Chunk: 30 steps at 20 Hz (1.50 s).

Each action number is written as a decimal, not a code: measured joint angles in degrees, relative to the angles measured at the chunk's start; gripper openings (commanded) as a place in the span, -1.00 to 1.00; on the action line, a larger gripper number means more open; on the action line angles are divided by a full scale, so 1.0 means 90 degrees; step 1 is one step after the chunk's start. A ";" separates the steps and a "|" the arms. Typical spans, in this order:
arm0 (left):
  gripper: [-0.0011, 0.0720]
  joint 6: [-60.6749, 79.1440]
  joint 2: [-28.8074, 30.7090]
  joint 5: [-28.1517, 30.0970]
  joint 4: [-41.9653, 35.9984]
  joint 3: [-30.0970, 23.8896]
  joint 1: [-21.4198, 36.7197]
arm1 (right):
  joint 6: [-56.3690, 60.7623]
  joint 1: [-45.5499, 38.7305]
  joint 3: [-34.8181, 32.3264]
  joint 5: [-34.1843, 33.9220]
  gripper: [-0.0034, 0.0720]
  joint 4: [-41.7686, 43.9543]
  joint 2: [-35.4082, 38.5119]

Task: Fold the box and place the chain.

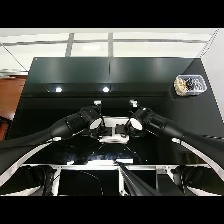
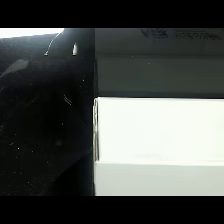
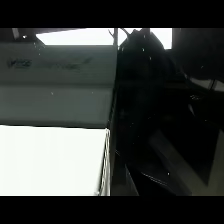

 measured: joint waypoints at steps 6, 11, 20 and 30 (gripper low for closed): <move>-0.89 0.0002 0.0000 0.0000 0.0000 0.0000 -0.0002 | 0.0019 0.0034 0.0012 0.0066 -0.73 -0.0012 -0.0049; -0.89 0.0005 0.0000 -0.0041 0.0005 0.0000 -0.0002 | -0.0019 0.0032 0.0012 0.0107 -0.22 -0.0049 -0.0051; -0.89 0.0024 0.0000 -0.0024 0.0002 0.0000 -0.0002 | -0.0138 0.0032 0.0017 0.0240 -0.23 -0.0097 0.0097; -0.89 0.0007 0.0000 0.0005 -0.0015 0.0000 0.0000 | -0.0107 0.0032 0.0022 0.0041 -0.78 -0.0087 0.0007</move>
